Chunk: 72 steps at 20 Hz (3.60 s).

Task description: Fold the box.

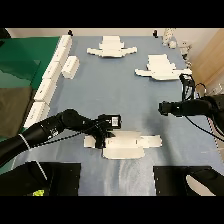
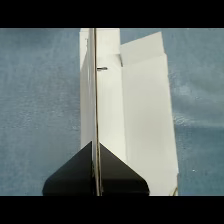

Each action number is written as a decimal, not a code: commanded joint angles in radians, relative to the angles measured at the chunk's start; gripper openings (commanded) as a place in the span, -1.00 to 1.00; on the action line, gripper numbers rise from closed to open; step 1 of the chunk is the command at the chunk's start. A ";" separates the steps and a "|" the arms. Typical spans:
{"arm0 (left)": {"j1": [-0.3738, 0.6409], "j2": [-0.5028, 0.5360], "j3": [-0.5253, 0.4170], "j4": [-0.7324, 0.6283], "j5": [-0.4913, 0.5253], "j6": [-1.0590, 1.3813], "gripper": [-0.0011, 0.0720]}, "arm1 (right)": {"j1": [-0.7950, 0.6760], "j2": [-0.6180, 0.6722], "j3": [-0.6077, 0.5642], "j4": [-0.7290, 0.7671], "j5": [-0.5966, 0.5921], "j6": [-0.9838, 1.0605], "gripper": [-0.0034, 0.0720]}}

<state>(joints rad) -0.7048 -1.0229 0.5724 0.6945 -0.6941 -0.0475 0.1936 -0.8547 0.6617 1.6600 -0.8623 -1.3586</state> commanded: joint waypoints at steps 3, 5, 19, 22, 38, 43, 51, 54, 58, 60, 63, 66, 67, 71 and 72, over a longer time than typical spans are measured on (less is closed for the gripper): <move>0.002 -0.011 0.000 0.008 0.013 0.002 -0.92 | 0.000 0.002 0.001 0.125 -0.036 -0.004 0.10; 0.002 -0.011 0.000 0.009 0.014 0.002 -0.92 | 0.001 0.008 0.002 0.194 -0.099 -0.056 -0.52; 0.002 -0.011 0.034 0.009 0.013 0.003 -0.92 | 0.001 0.025 0.002 0.190 -0.172 -0.075 -0.55; 0.001 -0.011 0.034 0.008 0.013 0.003 -0.92 | 0.002 0.034 0.002 0.238 -0.250 -0.138 -0.90; 0.001 -0.011 0.034 0.008 0.013 0.003 -0.92 | 1.078 0.222 -0.152 -0.107 -0.206 -0.097 0.77; 0.001 -0.011 0.034 0.008 0.014 0.003 -0.92 | 1.160 0.010 -0.152 -0.330 -0.108 -0.107 0.95; 0.001 -0.011 0.034 0.008 0.012 0.003 -0.92 | 1.159 -0.072 -0.149 -0.612 -0.112 0.275 0.95; 0.001 -0.011 0.034 0.008 0.012 0.002 -0.92 | 1.167 -0.041 -0.125 -0.601 -0.150 0.385 0.95; 0.001 -0.011 0.034 0.008 0.012 0.003 -0.92 | 1.173 0.036 -0.111 -0.608 -0.180 0.528 0.95; 0.001 -0.011 0.034 0.008 0.013 0.002 -0.92 | 1.173 0.042 -0.111 -0.608 -0.217 0.539 0.95; 0.001 -0.011 0.034 0.008 0.012 0.002 -0.92 | 1.173 0.041 -0.111 -0.613 -0.235 0.539 0.95; 0.001 -0.011 0.034 0.008 0.012 0.003 -0.92 | 1.173 0.039 -0.111 -0.624 -0.246 0.500 0.95; 0.001 -0.011 0.034 0.008 0.013 0.003 -0.92 | 1.173 0.040 -0.113 -0.597 -0.244 0.424 0.95; 0.001 -0.011 0.034 0.008 0.013 0.003 -0.92 | 1.055 0.085 -0.122 -0.495 -0.212 0.125 0.95; 0.001 -0.011 0.034 0.008 0.012 0.003 -0.92 | 0.995 0.116 -0.137 -0.449 -0.167 0.011 0.95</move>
<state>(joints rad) -0.7033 -1.0351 0.6056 0.7025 -0.6827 -0.0452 1.2831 -0.7818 0.5396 1.1183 -1.0836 -1.0927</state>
